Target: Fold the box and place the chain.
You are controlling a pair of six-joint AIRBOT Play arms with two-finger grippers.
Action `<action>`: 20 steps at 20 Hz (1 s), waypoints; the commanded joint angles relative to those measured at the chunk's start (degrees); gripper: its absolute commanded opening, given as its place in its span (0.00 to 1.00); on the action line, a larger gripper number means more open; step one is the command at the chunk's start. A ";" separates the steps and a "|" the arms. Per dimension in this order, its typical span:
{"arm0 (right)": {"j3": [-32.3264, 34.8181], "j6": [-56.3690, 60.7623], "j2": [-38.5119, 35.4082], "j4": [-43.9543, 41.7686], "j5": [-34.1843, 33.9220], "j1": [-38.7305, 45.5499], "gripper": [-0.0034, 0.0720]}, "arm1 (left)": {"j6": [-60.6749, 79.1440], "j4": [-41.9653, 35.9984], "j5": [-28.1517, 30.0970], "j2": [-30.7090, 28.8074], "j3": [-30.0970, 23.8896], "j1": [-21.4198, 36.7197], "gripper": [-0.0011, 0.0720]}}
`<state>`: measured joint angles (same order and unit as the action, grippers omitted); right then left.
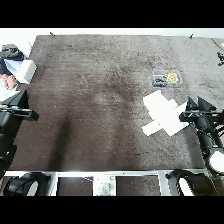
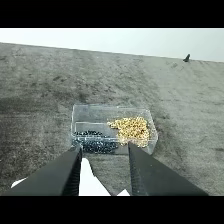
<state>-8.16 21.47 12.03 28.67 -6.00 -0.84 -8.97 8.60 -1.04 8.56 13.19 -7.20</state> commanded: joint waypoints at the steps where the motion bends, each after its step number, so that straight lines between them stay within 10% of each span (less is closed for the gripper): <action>1: -0.04 0.42 0.00 0.00 -0.02 -0.07 0.48 | 0.00 0.02 0.00 -0.02 -0.02 0.00 0.03; 10: -8.46 0.26 7.67 0.00 0.09 3.74 0.60 | 0.00 0.02 0.02 -0.02 -0.02 0.00 0.03; 20: -48.63 4.39 58.77 4.24 60.61 40.17 0.60 | 0.00 0.02 0.02 -0.02 -0.04 -0.02 0.03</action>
<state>-45.60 24.34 58.28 30.37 34.11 31.20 -8.97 8.60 -1.04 8.56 13.19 -7.20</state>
